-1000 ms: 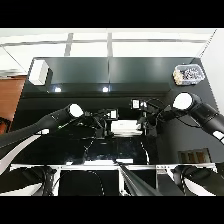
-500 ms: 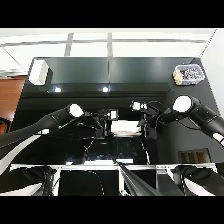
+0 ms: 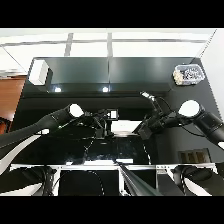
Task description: Fold the box and place the chain.
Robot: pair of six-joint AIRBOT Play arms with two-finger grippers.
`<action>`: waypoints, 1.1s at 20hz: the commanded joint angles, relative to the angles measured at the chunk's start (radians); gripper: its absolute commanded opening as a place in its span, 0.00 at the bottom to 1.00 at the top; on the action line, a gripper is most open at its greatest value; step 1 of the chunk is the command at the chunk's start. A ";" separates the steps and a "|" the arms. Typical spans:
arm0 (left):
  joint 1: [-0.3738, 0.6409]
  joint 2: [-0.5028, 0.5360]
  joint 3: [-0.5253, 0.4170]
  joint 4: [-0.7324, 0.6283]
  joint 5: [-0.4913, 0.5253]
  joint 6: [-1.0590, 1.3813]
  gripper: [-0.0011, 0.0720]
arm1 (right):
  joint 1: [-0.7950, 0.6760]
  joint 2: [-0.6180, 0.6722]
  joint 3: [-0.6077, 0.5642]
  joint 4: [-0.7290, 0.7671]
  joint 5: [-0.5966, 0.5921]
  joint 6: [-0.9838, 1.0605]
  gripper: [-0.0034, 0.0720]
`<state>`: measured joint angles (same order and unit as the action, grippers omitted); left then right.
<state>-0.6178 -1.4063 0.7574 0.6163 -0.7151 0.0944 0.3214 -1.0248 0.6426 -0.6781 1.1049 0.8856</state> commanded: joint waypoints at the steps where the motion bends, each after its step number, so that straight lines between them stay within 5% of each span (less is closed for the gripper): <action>1: 0.000 0.000 0.001 -0.008 -0.002 0.000 0.48 | -0.002 0.003 -0.073 0.116 -0.229 0.080 0.08; 12: 0.000 -0.003 0.000 -0.060 0.000 -0.001 0.48 | -0.002 -0.039 -0.128 0.039 -0.275 0.087 0.08; 17: 0.003 0.010 0.004 -0.069 -0.004 -0.034 0.50 | -0.083 0.013 -0.021 0.026 -0.052 0.020 0.08; 18: 0.005 0.022 0.007 -0.054 -0.004 -0.056 0.59 | -0.134 0.045 0.013 0.016 -0.002 0.018 0.08; 20: 0.011 0.057 0.014 -0.014 -0.023 -0.149 1.00 | -0.255 0.124 0.061 -0.034 0.050 0.019 0.08; 22: 0.016 0.113 0.025 0.093 -0.105 -0.277 1.00 | -0.390 0.204 0.072 -0.080 0.082 0.019 0.08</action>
<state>-0.6079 -1.3468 0.7715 0.6014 -0.7429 -0.0338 0.0807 -0.9123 0.6739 -0.7006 1.0916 0.9161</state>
